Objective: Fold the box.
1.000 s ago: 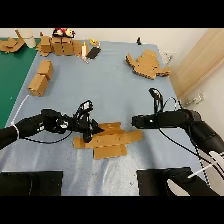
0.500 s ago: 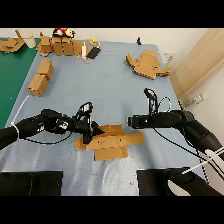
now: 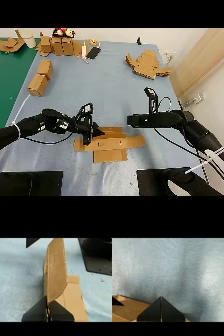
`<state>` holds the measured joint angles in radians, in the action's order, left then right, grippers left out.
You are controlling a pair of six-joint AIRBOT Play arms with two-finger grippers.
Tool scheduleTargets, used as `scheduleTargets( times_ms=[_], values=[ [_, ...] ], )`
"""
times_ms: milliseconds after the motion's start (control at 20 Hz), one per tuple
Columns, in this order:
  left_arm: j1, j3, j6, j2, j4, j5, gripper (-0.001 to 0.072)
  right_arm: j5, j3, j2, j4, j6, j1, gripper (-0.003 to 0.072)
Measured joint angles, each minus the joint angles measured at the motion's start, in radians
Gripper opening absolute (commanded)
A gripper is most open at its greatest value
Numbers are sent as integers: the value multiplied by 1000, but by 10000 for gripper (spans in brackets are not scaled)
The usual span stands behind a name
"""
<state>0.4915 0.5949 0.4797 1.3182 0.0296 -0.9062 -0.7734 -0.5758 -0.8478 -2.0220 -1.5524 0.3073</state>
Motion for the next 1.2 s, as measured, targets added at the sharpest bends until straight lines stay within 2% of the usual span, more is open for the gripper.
scheduleTargets(
  times_ms=[350, 900, 1200],
  values=[
    [1, 6, -11, 10, 22, 4, 13, 5, 0, 0, 3, 0, 0, 5],
    [9, 28, -108, 9, 150, 37, 13, -35, 0, -1, 81, 0, 0, 5],
    [35, 55, -208, 7, 263, 27, 13, -43, 0, -1, 110, 0, 0, 5]
  ],
)
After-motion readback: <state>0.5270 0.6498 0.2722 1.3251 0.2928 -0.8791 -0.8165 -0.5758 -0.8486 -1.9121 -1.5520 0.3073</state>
